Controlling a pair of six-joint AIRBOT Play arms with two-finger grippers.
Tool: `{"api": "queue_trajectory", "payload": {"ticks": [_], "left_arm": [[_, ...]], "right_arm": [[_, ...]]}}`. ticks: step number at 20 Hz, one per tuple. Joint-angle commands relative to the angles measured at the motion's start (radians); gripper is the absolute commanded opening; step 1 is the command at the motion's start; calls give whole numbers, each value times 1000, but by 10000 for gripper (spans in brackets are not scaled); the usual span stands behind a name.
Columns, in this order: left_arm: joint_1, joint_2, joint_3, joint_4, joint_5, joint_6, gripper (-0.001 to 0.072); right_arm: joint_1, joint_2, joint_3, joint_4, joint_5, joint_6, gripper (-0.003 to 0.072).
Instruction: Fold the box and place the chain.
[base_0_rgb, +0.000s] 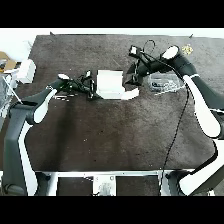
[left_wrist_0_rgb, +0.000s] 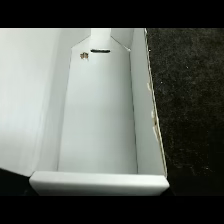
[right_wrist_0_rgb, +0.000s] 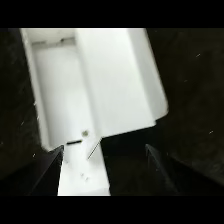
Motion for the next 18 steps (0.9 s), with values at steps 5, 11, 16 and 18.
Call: {"api": "queue_trajectory", "payload": {"ticks": [5, 11, 16, 18], "left_arm": [[0, 0, 1, 1, 1, 0, 226], [0, 0, 1, 1, 2, 0, 226], [0, 0, 1, 1, 2, 0, 226], [0, 0, 1, 1, 2, 0, 226]], "right_arm": [[4, -79, -46, -81, 7, -97, 538], [30, -92, -46, -78, -14, -115, 496], [34, -121, -46, -34, -26, -114, 415], [37, -137, -46, -6, -27, -115, 312]]}}
